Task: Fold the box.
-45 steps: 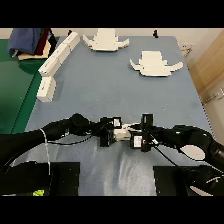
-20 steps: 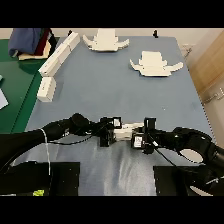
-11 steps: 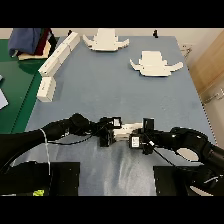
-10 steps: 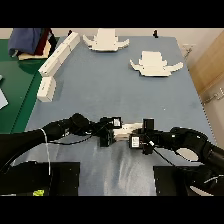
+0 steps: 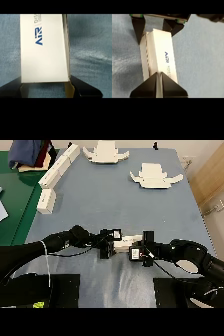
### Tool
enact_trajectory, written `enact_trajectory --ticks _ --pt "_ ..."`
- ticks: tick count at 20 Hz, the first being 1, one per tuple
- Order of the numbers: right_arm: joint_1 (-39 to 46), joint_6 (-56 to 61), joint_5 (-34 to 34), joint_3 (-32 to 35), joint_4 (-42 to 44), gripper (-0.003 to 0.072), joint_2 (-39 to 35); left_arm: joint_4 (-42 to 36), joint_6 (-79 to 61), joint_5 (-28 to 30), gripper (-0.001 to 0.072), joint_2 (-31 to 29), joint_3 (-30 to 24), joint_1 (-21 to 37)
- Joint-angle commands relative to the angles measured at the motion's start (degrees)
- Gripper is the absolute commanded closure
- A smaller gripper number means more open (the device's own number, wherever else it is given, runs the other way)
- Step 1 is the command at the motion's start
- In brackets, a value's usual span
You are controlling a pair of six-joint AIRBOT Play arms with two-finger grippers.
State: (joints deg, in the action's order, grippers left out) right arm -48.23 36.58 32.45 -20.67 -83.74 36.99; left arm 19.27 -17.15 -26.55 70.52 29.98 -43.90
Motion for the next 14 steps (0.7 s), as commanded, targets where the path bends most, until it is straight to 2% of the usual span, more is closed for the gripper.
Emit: enact_trajectory --ticks 1,7,12,14 --pt "-0.02 0.04 1.11 -0.42 0.24 0.044 -0.92 0.02 0.07 0.02 0.0194 -0.04 -0.02 0.04" --pt "0.0 0.04 0.24 -1.22 0.2 0.0435 -2.73 0.02 0.07 0.02 0.0194 -0.04 -0.02 0.04" --pt "0.04 0.11 0.15 -3.43 -0.81 0.0466 -5.64 0.02 0.07 0.02 0.0194 -0.04 -0.02 0.04" --pt "0.04 1.09 1.42 -3.41 -2.25 0.0672 -4.74 0.02 0.07 0.02 0.0194 -0.04 -0.02 0.04"
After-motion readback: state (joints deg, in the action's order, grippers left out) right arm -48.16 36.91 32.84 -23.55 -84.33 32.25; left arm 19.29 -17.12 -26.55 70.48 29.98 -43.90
